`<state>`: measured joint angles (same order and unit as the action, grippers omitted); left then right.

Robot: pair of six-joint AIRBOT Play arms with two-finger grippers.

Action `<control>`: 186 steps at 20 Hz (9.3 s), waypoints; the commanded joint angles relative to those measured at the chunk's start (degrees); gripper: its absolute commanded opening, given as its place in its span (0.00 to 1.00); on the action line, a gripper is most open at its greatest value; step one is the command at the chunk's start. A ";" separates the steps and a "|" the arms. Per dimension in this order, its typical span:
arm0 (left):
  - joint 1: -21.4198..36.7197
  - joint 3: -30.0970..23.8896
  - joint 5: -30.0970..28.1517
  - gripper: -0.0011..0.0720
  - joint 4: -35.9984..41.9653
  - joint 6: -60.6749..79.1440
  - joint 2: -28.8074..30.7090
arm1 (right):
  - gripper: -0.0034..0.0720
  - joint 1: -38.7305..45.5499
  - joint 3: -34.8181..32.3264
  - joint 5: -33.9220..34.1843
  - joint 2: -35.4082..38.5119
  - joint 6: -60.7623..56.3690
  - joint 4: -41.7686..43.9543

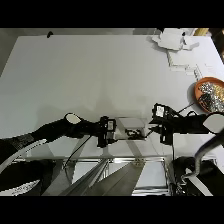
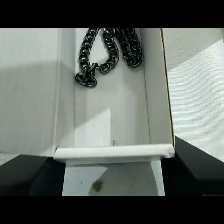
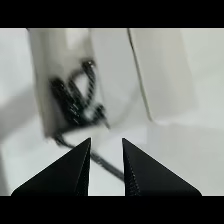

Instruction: Fold the box and place the chain.

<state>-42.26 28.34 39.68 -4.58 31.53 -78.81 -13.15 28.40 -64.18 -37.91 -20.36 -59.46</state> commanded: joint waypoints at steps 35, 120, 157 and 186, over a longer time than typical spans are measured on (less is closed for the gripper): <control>0.02 0.02 0.00 0.39 0.00 0.00 0.02 | 0.07 5.22 0.11 -5.05 -0.46 22.40 5.90; 0.02 0.02 -0.02 0.39 0.00 0.00 0.02 | 0.07 10.95 3.69 4.94 -28.81 29.88 -14.29; 0.02 0.02 -0.02 0.39 0.00 0.00 0.02 | 0.28 -8.02 15.74 -2.03 -9.94 20.98 -2.34; 0.02 0.02 0.00 0.39 0.00 0.00 0.02 | 0.28 17.14 5.01 10.47 -30.64 31.43 -13.18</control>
<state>-42.26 28.34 39.68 -4.56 31.51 -78.81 3.97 33.71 -55.05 -68.07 10.79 -72.44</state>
